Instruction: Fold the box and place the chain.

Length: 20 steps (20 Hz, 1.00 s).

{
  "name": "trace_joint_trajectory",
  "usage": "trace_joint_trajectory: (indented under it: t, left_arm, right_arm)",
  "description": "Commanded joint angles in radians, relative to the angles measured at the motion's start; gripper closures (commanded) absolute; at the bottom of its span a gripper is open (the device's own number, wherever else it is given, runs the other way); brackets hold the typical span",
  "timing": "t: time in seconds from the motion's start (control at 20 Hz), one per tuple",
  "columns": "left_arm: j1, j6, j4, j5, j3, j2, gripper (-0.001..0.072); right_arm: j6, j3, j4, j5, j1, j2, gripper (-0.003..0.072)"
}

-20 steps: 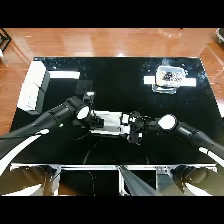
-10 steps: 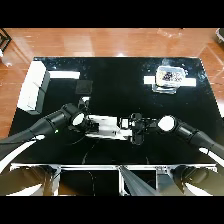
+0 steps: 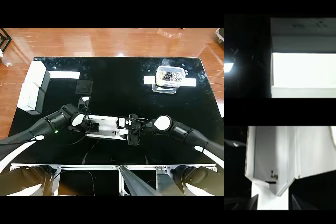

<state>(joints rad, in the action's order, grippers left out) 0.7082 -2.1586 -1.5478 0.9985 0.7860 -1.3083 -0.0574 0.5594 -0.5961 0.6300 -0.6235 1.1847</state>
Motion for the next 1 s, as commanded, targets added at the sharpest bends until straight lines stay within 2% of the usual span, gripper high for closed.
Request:
trace_joint_trajectory:
  t: [0.0, 0.05, 0.1, 0.4, 0.45, 0.5, 0.95]
  left_arm:
    - [-0.001, 0.000, 0.016, -0.006, -0.001, -0.001, 0.0680]
    - [-0.001, 0.000, 0.016, -0.006, -0.001, -0.001, 0.0680]
    - [-0.001, 0.000, 0.016, -0.006, -0.001, -0.001, 0.0680]
    - [-0.001, 0.000, 0.016, 0.005, -0.001, -0.001, 0.0680]
    - [-0.001, 0.000, 0.016, 0.006, -0.001, -0.001, 0.0680]
    - [0.000, 0.000, 0.016, 0.008, -0.001, -0.001, 0.0680]
    - [0.000, 0.000, 0.023, 0.012, -0.001, -0.001, 0.0680]
  right_arm:
    - [-0.033, 0.002, 0.071, -0.006, -0.004, 0.018, 0.0221]
    - [-0.033, 0.003, 0.072, -0.006, -0.004, 0.018, 0.0255]
    - [-0.033, 0.003, 0.074, -0.006, -0.004, 0.018, 0.0323]
    - [-0.025, 0.003, 0.129, -0.017, -0.054, 0.045, 0.0326]
    - [-0.016, 0.003, 0.130, -0.032, -0.067, 0.051, 0.0390]
    - [-0.009, 0.003, 0.135, -0.050, -0.076, 0.054, 0.0485]
    - [-0.002, 0.004, 0.185, -0.105, -0.086, 0.055, 0.0481]
